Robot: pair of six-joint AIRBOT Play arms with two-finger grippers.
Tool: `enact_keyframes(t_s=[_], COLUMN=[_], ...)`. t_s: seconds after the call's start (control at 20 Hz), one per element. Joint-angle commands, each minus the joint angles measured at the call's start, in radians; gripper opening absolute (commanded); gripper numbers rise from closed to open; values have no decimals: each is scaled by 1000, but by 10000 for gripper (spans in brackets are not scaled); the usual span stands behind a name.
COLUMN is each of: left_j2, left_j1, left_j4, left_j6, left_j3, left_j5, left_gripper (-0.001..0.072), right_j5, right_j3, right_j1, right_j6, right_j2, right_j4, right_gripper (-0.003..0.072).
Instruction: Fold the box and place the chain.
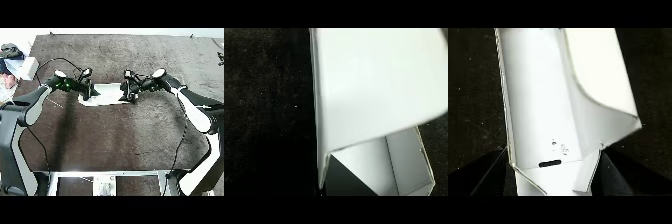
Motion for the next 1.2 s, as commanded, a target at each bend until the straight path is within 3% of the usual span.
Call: enact_keyframes(t_s=[0.0,1.1,1.15], left_j2=[0,0,0], left_j1=[0,0,0], left_j4=[0,0,0], left_j6=[0,0,0], left_j3=[0,0,0], left_j5=[0,0,0], left_gripper=[11,11,11], right_j5=[8,-55,-55], right_j3=[5,4,5], right_j1=[7,46,46], right_j6=[-19,-71,-79], right_j2=[-14,-66,-66], right_j4=[-14,-7,-7], right_gripper=[655,651,607])
